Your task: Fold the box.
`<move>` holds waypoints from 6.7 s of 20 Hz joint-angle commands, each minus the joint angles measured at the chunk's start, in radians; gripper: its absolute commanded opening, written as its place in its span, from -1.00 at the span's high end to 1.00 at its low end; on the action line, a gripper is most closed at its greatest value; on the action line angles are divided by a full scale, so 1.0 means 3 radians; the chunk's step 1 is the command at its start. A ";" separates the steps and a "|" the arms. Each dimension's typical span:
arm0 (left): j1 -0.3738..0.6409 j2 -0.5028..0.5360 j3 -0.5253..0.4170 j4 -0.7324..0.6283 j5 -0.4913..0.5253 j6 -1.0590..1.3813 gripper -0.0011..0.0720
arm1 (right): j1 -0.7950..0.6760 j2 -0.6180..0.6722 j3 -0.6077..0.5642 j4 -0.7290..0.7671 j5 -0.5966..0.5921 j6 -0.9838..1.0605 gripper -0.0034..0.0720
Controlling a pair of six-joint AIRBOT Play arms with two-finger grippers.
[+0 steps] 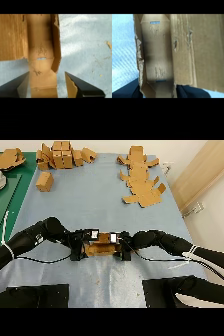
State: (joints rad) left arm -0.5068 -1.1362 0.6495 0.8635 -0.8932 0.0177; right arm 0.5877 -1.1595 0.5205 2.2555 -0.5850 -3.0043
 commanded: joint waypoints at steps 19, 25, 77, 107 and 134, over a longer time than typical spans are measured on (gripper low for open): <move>-0.0100 -0.0015 -0.0001 0.0182 0.0187 -0.0497 0.36 | 0.0000 -0.0003 -0.0003 0.0001 0.0003 0.0001 -0.25; -0.0100 -0.0015 -0.0001 0.0072 0.0186 -0.0496 0.36 | -0.0001 -0.0003 -0.0001 0.0000 0.0001 0.0000 -0.25; -0.0093 -0.0095 -0.0001 -0.0308 0.0310 -0.0445 0.78 | -0.0001 -0.0003 -0.0003 0.0000 0.0000 0.0000 -0.25; 0.0551 0.0484 -0.0799 -0.0187 0.0456 -0.5122 0.94 | -0.0001 -0.0003 -0.0001 -0.0001 0.0018 0.0001 -0.25; -0.0328 0.0809 -0.0685 0.0079 0.1115 -0.6163 0.95 | -0.0001 -0.0003 -0.0001 -0.0003 0.0018 0.0000 -0.25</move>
State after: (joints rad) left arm -0.5980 -0.8944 0.4404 0.7582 -0.5636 -1.6936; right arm 0.5877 -1.1595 0.5198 2.2547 -0.5797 -3.0039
